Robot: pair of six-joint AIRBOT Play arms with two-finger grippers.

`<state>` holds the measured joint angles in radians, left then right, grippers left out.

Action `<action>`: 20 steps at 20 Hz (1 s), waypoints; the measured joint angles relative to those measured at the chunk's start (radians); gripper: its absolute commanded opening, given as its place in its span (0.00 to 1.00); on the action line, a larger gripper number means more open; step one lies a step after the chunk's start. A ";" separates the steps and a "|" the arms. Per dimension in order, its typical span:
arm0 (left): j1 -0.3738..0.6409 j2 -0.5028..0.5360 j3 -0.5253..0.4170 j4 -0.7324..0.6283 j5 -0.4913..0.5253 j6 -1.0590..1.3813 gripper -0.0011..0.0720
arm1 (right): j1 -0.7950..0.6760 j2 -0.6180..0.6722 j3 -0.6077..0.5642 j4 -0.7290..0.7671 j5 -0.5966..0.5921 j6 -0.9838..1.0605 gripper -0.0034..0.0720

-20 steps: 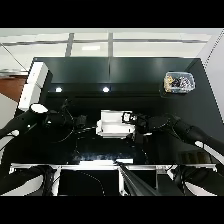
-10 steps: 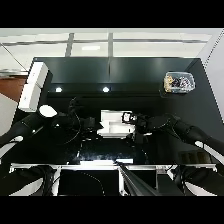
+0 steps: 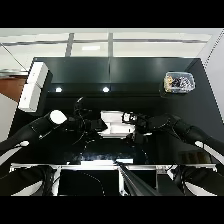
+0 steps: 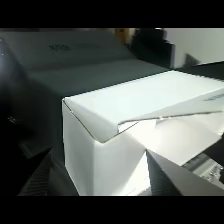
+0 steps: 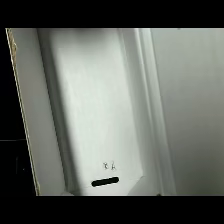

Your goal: Fold the box and place the chain.

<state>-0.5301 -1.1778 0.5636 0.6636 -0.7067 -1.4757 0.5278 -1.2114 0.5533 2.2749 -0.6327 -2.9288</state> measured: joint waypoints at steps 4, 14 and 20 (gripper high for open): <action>-0.062 0.000 0.040 0.164 0.015 -0.139 0.97 | 0.000 0.000 0.000 0.000 0.000 0.000 0.66; -0.203 -0.052 0.166 0.575 -0.043 -0.504 0.94 | 0.000 0.000 0.000 0.000 0.000 0.000 0.66; -0.222 -0.125 0.253 0.624 -0.116 -0.553 0.70 | 0.000 0.000 0.000 0.000 0.000 0.000 0.66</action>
